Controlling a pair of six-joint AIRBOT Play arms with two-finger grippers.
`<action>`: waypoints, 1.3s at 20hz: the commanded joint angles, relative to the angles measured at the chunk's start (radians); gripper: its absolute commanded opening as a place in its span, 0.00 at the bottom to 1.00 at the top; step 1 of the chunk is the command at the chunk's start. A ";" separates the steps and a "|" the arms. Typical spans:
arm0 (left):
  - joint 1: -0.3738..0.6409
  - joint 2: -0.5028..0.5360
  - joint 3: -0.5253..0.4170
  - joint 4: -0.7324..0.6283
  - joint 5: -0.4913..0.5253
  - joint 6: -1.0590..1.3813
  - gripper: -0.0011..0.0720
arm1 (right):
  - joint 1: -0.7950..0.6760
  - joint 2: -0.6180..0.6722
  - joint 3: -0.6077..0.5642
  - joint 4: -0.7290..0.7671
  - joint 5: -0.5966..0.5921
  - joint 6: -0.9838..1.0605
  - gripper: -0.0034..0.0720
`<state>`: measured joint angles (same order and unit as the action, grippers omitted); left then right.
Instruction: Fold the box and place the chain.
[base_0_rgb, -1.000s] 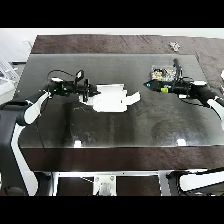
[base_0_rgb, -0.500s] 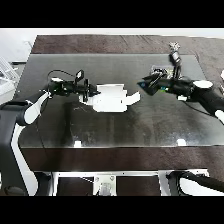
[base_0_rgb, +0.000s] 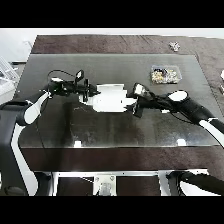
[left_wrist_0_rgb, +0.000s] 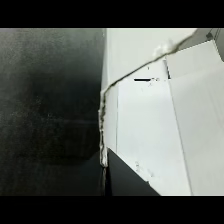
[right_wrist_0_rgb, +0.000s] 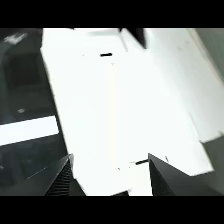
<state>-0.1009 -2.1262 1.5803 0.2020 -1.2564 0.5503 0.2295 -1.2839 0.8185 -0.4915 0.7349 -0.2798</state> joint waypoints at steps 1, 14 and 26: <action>0.001 0.001 0.000 0.000 0.000 0.000 0.04 | 0.056 -0.034 -0.006 -0.077 -0.021 -0.033 0.80; 0.001 0.001 0.000 0.000 0.000 0.000 0.04 | 0.087 -0.153 -0.005 -0.082 -0.174 -0.047 0.88; 0.001 0.001 0.000 0.000 -0.001 -0.001 0.04 | 0.046 -0.154 0.010 0.119 -0.244 -0.160 0.88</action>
<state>-0.1005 -2.1262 1.5803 0.2020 -1.2572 0.5491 0.2901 -1.4380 0.8227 -0.4431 0.4931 -0.3725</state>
